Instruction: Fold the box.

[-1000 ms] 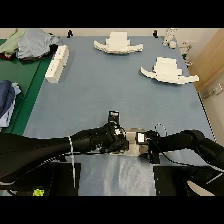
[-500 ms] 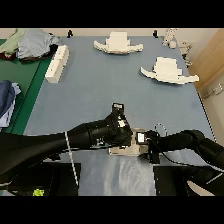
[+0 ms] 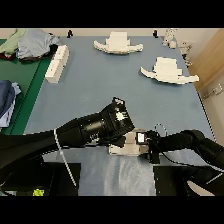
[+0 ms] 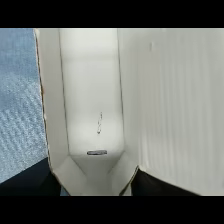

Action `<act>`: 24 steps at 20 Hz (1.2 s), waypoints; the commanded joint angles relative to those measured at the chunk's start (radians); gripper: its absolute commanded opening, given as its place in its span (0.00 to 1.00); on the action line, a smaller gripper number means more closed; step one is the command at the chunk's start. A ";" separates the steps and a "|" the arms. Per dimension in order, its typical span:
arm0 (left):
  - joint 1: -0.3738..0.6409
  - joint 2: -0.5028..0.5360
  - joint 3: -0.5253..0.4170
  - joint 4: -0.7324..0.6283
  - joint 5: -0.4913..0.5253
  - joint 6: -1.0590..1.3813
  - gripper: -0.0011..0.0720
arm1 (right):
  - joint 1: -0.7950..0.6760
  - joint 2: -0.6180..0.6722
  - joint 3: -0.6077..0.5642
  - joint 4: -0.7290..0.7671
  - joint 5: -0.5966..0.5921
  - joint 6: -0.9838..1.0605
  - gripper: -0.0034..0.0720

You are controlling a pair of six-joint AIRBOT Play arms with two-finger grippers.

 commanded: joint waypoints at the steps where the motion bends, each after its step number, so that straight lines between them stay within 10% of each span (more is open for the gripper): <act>1: 0.000 0.003 0.004 0.018 -0.005 0.175 0.04 | 0.001 0.000 0.000 0.000 0.000 0.000 0.76; 12: 0.397 0.488 -0.571 -0.324 0.539 1.285 0.04 | 0.001 0.000 0.000 0.000 0.000 0.000 0.76; 13: 0.438 0.513 -0.621 -0.417 0.576 1.469 0.25 | 0.001 0.000 0.000 0.000 0.000 0.000 0.76; 14: 0.470 0.529 -0.669 -0.516 0.624 1.648 0.84 | 0.001 0.000 0.000 0.000 0.000 0.000 0.76; 15: 0.490 0.533 -0.713 -0.617 0.679 1.790 0.96 | 0.001 0.000 0.000 0.000 0.000 0.000 0.76; 24: 0.439 0.452 -0.881 -1.075 0.973 2.421 0.96 | 0.001 0.000 0.000 0.000 0.000 0.000 0.76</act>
